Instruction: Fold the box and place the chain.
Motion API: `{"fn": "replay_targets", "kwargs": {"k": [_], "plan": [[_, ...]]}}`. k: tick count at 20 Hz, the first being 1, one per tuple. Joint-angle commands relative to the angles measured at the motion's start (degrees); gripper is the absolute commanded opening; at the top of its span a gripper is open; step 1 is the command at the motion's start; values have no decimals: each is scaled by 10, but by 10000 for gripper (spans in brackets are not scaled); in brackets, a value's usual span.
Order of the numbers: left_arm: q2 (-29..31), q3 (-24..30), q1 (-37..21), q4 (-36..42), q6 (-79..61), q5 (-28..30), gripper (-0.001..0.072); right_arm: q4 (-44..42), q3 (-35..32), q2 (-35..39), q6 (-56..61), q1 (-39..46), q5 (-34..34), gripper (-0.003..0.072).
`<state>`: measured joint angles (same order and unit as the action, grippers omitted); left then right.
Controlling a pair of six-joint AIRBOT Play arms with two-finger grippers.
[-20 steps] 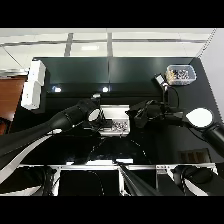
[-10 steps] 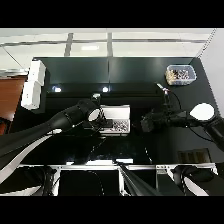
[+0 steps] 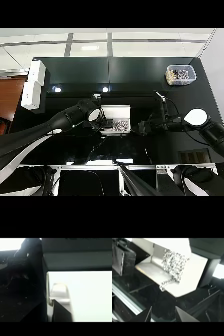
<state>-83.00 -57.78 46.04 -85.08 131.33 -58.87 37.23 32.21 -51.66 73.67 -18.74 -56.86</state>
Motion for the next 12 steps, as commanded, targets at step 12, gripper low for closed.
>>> {"fn": "replay_targets", "kwargs": {"k": [12], "plan": [[0, 0, 0, -4, 5, -5, 28, -24, -5, -64, 156, -38, 17, 353]]}}
